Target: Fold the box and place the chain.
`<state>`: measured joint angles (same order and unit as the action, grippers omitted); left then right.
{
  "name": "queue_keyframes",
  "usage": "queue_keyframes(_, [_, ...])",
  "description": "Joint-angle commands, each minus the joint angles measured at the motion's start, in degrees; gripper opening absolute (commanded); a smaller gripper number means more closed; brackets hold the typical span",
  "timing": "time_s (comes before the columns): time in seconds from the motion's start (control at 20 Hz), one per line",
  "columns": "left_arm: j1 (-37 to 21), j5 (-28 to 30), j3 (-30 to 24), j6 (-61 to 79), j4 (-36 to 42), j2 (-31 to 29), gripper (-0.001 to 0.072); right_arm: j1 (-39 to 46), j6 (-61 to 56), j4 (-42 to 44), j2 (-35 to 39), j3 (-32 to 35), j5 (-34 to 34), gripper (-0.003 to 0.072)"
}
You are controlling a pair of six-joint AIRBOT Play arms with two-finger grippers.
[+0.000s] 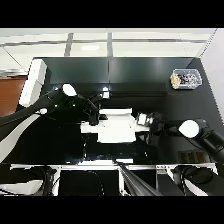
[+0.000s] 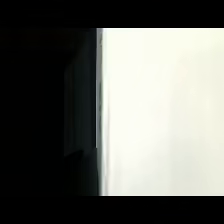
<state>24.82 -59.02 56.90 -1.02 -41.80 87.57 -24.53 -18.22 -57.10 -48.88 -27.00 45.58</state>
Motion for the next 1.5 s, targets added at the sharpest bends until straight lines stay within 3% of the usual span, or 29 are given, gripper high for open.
queue_keyframes(0.0, [0.61,0.24,-0.22,0.50,-0.39,1.16,0.0027,-4.94,4.20,-0.52,-1.20,3.13,-3.89,0.0693])
queue_keyframes(0.25, [0.61,-0.17,-0.22,-0.92,-0.39,1.25,0.0027,-10.01,6.78,0.22,-4.96,3.15,-5.88,0.0693])
queue_keyframes(0.45, [0.61,-1.14,-0.22,-0.94,-0.39,1.25,0.0027,-13.57,6.71,4.13,-6.73,2.67,-13.62,0.0693])
queue_keyframes(0.75, [0.61,-2.32,-0.22,-0.92,-0.39,1.25,0.0027,-7.82,6.43,3.80,-6.51,-2.95,-13.05,0.0693])
queue_keyframes(0.9, [0.61,-2.32,-0.22,-0.94,-0.37,1.25,0.0026,-3.10,6.97,12.35,-6.78,-4.15,-9.77,0.0692])
queue_keyframes(1.1, [0.61,-2.32,-0.22,-0.92,-0.37,1.25,0.0027,0.04,11.82,14.58,-8.63,-4.15,-9.86,0.0693])
queue_keyframes(1.35, [0.63,-2.45,-0.02,-0.98,-0.72,1.22,0.0024,0.31,24.35,26.29,-12.87,-4.15,-8.63,0.0693])
queue_keyframes(1.45, [1.07,-2.60,1.18,-3.63,-3.52,1.18,0.0024,0.31,26.27,26.77,-14.14,-4.13,-5.79,0.0693])
